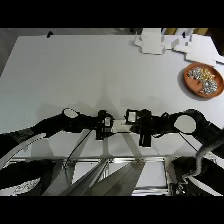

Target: Fold the box and place the chain.

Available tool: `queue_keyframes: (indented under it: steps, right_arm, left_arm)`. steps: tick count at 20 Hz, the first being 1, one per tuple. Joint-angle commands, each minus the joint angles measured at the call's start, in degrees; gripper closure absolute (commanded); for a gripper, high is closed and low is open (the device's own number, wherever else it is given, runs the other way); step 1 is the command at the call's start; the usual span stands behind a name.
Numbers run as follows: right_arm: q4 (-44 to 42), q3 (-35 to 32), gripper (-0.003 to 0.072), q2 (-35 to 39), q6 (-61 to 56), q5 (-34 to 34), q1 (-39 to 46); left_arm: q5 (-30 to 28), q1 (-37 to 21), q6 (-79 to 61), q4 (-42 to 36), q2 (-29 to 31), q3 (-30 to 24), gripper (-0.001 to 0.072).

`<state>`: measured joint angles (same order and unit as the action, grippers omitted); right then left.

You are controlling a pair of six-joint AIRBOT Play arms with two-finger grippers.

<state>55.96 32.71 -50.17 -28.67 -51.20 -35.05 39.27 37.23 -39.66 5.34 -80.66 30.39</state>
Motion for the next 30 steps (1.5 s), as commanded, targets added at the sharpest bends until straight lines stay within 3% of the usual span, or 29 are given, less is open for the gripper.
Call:
queue_keyframes:
  steps: [1, 12, 15, 19, 23, 25, 26, 30]
  right_arm:
    - [-2.40, -0.83, 0.0667, -2.29, -1.57, 2.73, -0.07]
    - [-2.19, -0.87, 0.0667, -4.00, -2.80, 3.37, -0.07]
    - [-8.22, -0.83, 0.0666, -0.70, 3.10, 2.64, -0.07]
    - [-6.71, -0.83, 0.0667, 2.40, 4.33, 6.23, -0.07]
    - [-6.29, -0.83, 0.0663, -0.33, 5.40, 1.18, -0.07]
    - [-7.54, -0.66, 0.0437, 1.05, 8.68, -0.74, -0.07]
    - [-7.63, -0.15, 0.0409, 2.16, 9.77, -0.87, -0.07]
    - [-7.08, 3.72, 0.0409, 2.03, 9.68, -0.66, 2.10]
  left_arm:
    - [-0.02, 0.00, 0.02, 0.02, 0.02, -0.02, 0.0698]
    - [-0.02, 0.00, 0.02, 0.02, 0.02, -0.02, 0.0698]
    - [-0.02, 0.00, 0.02, 0.02, 0.02, -0.02, 0.0698]
    - [-0.02, 0.00, 0.02, 0.02, 0.02, -0.02, 0.0698]
    - [-0.02, 0.00, 0.02, 0.02, 0.02, -0.02, 0.0698]
    - [-0.02, 0.00, 0.02, 0.02, 0.02, -0.02, 0.0698]
    - [0.00, 0.00, 0.04, 0.02, 0.02, -0.02, 0.0698]
    - [-0.02, 0.00, 0.02, 0.02, 0.02, -0.02, 0.0698]
